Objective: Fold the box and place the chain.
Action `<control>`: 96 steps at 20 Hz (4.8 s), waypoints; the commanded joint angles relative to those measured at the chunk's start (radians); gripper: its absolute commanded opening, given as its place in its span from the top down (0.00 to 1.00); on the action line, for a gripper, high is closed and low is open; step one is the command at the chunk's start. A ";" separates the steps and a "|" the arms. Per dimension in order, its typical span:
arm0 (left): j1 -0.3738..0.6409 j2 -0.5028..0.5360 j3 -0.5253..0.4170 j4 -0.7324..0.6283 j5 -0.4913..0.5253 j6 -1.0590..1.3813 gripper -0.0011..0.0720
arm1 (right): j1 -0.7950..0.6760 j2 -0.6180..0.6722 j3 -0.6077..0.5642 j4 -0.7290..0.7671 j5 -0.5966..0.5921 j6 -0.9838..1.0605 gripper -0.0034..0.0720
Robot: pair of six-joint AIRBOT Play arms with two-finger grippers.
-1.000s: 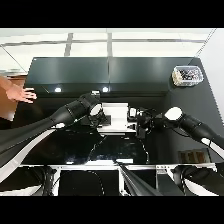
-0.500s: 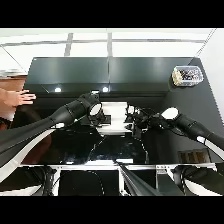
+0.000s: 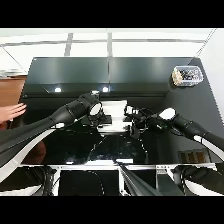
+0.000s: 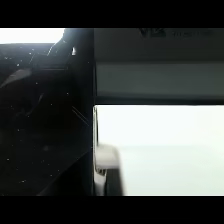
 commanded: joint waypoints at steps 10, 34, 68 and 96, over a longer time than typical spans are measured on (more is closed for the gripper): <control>0.000 0.000 0.001 0.000 -0.003 0.002 0.95 | 0.000 0.000 0.000 -0.024 0.002 0.000 0.78; 0.000 0.000 0.001 0.000 -0.004 0.002 0.95 | -0.381 -0.050 -0.010 -0.132 0.305 1.313 0.93; 0.000 0.000 0.001 0.001 -0.003 0.002 0.95 | 0.152 -0.075 0.410 -0.875 0.341 2.121 0.47; 0.000 0.000 0.001 0.004 -0.007 0.002 0.95 | 0.296 -0.218 0.525 -1.069 0.482 2.494 0.87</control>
